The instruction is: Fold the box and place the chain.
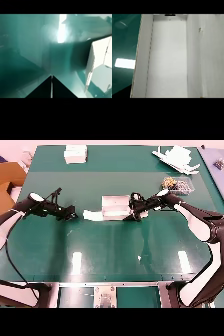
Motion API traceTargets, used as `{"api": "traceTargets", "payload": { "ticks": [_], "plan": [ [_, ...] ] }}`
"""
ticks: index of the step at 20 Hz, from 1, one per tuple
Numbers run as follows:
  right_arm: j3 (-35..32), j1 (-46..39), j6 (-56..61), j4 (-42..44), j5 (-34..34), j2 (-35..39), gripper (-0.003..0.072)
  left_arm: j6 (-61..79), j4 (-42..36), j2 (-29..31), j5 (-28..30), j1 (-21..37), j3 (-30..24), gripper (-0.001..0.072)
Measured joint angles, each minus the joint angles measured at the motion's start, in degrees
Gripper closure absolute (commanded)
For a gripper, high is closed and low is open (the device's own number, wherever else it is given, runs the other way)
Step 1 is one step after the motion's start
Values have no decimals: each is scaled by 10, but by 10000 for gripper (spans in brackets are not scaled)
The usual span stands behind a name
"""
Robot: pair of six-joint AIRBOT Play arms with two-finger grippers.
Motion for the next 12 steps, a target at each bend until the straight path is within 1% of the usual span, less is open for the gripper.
{"api": "traceTargets", "payload": {
  "ticks": [2,5,9,12],
  "plan": [
    [0,0,0,0,0,0,136,4,-20,-8,11,-9,-1,694],
    [0,0,0,0,0,0,136,21,-42,-21,12,-16,-1,694],
    [0,0,0,0,0,0,136,64,-89,-50,-7,-19,3,694],
    [0,0,0,0,0,0,136,94,-108,-75,-32,-21,23,694]
  ]
}}
